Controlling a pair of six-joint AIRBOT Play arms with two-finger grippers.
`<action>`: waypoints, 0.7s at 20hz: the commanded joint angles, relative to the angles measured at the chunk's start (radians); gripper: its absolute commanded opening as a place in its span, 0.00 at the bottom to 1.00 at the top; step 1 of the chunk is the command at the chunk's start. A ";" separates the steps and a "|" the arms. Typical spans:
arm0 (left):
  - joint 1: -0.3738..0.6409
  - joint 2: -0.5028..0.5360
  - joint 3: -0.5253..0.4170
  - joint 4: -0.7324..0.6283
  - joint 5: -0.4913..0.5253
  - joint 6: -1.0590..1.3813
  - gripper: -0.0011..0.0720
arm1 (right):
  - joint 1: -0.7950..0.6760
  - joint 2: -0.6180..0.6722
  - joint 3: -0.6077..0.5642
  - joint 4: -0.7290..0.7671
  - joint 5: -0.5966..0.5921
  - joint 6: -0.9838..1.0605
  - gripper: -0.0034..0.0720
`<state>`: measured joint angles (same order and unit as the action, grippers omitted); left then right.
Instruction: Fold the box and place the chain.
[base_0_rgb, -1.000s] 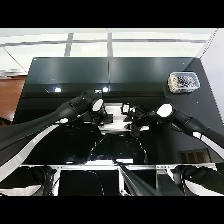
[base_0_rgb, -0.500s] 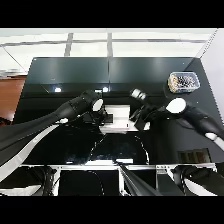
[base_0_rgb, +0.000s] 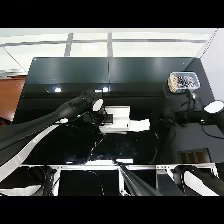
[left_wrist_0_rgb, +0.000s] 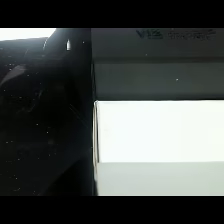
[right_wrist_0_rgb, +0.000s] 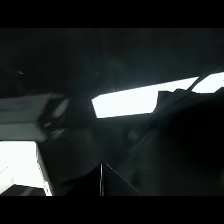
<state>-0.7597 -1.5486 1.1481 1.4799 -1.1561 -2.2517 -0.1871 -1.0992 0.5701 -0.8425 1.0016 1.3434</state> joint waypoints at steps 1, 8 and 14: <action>0.001 0.000 0.000 0.000 0.000 0.000 0.05 | 0.067 -0.104 -0.060 0.131 0.023 -0.022 0.06; 0.001 0.000 0.000 0.000 -0.001 0.000 0.05 | 0.313 -0.223 -0.010 0.445 -0.020 -0.313 0.07; 0.001 0.000 0.000 0.000 0.000 0.000 0.05 | 0.327 -0.223 0.160 0.415 0.178 -0.311 0.82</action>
<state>-0.7597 -1.5486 1.1481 1.4796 -1.1584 -2.2528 0.1200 -1.3178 0.6643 -0.4377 1.0912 1.0470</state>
